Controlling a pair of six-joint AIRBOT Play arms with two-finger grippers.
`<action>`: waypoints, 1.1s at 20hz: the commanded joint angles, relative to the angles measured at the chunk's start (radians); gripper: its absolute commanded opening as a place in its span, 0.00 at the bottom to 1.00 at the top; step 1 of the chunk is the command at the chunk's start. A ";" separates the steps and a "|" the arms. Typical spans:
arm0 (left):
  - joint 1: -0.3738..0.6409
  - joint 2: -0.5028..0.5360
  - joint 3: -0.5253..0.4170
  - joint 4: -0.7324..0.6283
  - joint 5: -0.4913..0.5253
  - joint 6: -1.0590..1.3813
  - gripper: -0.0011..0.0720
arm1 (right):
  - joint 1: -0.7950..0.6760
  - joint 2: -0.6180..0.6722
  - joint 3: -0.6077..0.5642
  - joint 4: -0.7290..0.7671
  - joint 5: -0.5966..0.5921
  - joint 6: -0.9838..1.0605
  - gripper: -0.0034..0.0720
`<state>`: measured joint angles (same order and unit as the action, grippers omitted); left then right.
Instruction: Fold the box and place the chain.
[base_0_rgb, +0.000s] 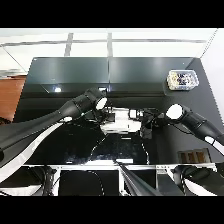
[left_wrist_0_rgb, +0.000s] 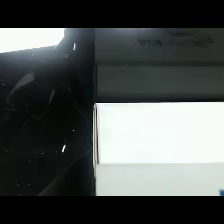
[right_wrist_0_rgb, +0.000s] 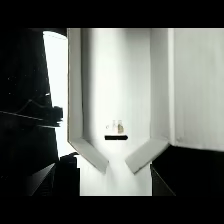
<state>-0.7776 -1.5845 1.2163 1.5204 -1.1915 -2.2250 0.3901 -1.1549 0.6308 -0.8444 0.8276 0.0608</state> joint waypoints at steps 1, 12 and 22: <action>0.000 -0.014 0.001 -0.013 0.005 -0.005 0.05 | 0.012 -0.003 -0.001 0.003 -0.089 0.006 0.98; 0.000 -0.023 0.001 -0.018 0.005 -0.005 0.05 | 0.032 -0.025 -0.001 0.142 -0.078 0.005 0.35; 0.000 -0.023 0.001 -0.018 0.005 -0.005 0.05 | 0.097 -0.089 -0.001 0.220 -0.161 0.031 0.42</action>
<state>-0.7776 -1.6066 1.2175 1.5021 -1.1881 -2.2303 0.4805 -1.2381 0.6300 -0.6357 0.6678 0.0803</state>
